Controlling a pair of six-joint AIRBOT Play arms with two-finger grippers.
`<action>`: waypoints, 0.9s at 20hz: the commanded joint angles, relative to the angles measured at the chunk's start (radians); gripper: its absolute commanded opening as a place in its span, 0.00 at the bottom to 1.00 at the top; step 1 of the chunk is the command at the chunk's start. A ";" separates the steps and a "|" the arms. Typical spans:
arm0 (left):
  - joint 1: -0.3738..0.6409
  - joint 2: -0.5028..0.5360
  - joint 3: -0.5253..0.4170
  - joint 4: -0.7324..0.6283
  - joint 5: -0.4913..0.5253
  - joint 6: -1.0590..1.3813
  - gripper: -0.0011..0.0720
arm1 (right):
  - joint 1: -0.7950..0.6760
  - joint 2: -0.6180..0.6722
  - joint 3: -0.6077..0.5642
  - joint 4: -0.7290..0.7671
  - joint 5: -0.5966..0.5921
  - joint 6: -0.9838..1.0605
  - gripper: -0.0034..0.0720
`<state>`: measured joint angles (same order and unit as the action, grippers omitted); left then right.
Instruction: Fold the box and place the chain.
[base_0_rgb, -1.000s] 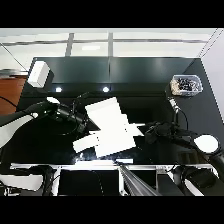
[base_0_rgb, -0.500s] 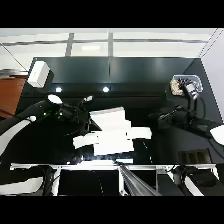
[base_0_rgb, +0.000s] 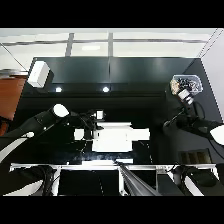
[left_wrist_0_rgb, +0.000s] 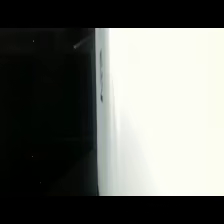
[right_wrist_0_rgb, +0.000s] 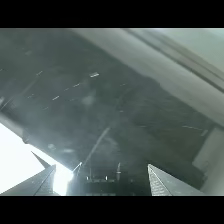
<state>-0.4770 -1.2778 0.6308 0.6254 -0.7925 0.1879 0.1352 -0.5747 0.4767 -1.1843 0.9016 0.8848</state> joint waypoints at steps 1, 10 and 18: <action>-0.007 0.003 -0.023 -0.017 0.084 -0.015 0.06 | 0.049 0.000 -0.058 0.075 -0.036 -0.079 1.00; -0.009 -0.040 -0.018 0.052 0.074 -0.035 0.06 | 0.201 -0.005 -0.100 0.190 -0.145 -0.182 1.00; -0.009 -0.041 -0.018 0.051 0.086 -0.036 0.06 | 0.332 -0.107 -0.174 0.189 -0.210 -0.324 0.99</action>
<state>-0.4862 -1.3182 0.6125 0.6693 -0.7128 0.1516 0.4255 -0.6456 0.3202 -0.9981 0.7097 0.6369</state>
